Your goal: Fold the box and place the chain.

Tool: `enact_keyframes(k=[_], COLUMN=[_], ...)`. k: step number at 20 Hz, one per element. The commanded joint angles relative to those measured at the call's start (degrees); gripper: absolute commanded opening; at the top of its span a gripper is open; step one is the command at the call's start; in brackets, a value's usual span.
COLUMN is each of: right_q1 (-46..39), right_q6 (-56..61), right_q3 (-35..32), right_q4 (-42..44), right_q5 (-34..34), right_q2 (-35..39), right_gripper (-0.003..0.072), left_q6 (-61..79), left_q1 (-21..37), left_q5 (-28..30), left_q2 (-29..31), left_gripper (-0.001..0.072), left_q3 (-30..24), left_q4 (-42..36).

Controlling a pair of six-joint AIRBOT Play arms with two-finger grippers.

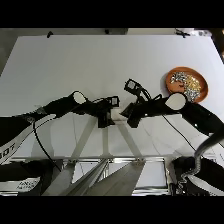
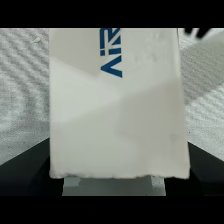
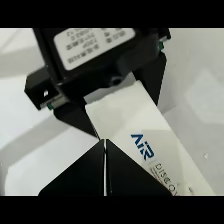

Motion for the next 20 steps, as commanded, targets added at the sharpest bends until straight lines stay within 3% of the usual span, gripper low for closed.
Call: enact_keyframes(k=[1, 14, 20], right_q1=[-0.7, -0.7, -0.7], right_q6=[-5.6, -7.2, -10.0], right_q3=[-4.0, -7.2, -10.3], right_q4=[11.8, 11.3, 12.1], right_q5=[-5.1, -2.0, -5.0], right_q2=[0.0, -6.5, -6.5], right_gripper=[0.0008, 0.0009, 0.0008], left_q6=[0.0, 0.0, 0.0], left_q1=[0.0, 0.0, 0.0], left_q5=[0.0, 0.0, 0.0], left_q2=[0.0, 0.0, 0.0], left_gripper=[0.0171, 0.0171, 0.0171], left_q3=[0.0, 0.0, 0.0], left_q4=[0.0, 0.0, 0.0])
